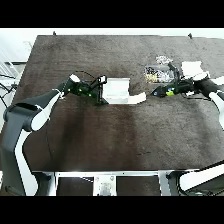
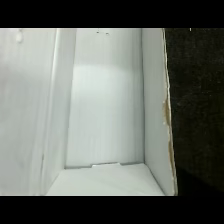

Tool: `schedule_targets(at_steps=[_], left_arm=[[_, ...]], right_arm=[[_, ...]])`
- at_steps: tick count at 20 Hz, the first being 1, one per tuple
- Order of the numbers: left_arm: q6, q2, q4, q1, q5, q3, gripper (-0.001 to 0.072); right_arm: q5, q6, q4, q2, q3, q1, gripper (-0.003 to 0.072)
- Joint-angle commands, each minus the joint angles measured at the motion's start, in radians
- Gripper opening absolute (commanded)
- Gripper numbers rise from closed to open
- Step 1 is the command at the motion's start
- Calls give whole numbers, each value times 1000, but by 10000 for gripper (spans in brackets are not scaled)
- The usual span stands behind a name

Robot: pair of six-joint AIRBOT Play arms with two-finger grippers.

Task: Fold the box and place the chain.

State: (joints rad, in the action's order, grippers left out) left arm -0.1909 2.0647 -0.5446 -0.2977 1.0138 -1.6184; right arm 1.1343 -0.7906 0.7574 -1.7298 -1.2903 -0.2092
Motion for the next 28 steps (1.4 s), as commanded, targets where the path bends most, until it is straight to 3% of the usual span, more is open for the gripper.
schedule_targets(at_steps=[1, 7, 13, 14, 15, 16, 18, 28], left_arm=[[0, 0, 0, 0, 0, 0, 401], [0, 0, 0, 0, 0, 0, 401], [0, 0, 0, 0, 0, 0, 401], [0, 0, 0, 0, 0, 0, 401], [0, 0, 0, 0, 0, 0, 401], [0, 0, 0, 0, 0, 0, 401], [0, 0, 0, 0, 0, 0, 401], [0, 0, 0, 0, 0, 0, 401]], right_arm=[[-11, -48, -48, -54, 22, 48, 15], [-42, -66, -92, -61, 22, 172, 15], [-46, -66, -111, 10, 19, 191, 16], [-46, -66, -116, 10, 18, 191, 47], [-46, -66, -119, 10, 19, 191, 225], [-45, -66, -119, 10, 19, 191, 340], [-42, -66, -126, 10, 19, 192, 419], [-80, -116, -148, -2, -6, 269, 438]])
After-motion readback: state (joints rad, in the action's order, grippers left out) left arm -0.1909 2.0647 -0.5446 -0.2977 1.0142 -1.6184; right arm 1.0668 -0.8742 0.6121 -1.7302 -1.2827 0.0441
